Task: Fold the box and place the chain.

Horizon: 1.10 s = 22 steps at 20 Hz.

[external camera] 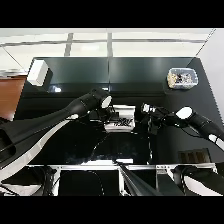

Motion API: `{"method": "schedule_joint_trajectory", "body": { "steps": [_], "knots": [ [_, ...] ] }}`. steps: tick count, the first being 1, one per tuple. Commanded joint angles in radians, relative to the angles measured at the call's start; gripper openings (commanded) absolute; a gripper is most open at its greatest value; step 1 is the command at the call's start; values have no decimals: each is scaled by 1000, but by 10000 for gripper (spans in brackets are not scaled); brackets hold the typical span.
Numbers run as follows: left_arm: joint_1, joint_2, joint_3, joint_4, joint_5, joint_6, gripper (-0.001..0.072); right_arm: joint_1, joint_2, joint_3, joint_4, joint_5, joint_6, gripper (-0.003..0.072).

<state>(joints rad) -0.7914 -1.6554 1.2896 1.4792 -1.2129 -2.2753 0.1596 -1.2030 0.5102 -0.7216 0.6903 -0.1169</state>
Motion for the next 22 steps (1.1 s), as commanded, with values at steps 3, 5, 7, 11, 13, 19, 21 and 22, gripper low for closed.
{"method": "schedule_joint_trajectory", "body": {
  "steps": [3, 5, 7, 11, 13, 19, 21, 22],
  "knots": [
    [0, -1, 0, 0, 0, 1, 28, 0, 56, 0, -8, 18, 79, 13],
    [0, -1, 0, 0, 0, 1, 27, -6, 115, 2, -16, 17, 162, 13],
    [0, -1, 0, -1, 0, 1, 28, -20, 177, 10, -15, 32, 288, 13],
    [0, -1, 0, -3, 0, 1, 28, -45, 287, 61, -13, 138, 544, 13],
    [0, -1, 0, -3, 0, 1, 27, -45, 305, 111, 1, 254, 660, 13],
    [0, -1, 0, -3, 0, 1, 28, -22, 304, 165, 336, 381, 876, 14],
    [0, -1, 0, -3, 0, 1, 27, 24, 304, 165, 421, 346, 877, 14],
    [0, -1, 0, -3, 0, 1, 28, 57, 304, 165, 444, 306, 882, 14]
  ]
}}
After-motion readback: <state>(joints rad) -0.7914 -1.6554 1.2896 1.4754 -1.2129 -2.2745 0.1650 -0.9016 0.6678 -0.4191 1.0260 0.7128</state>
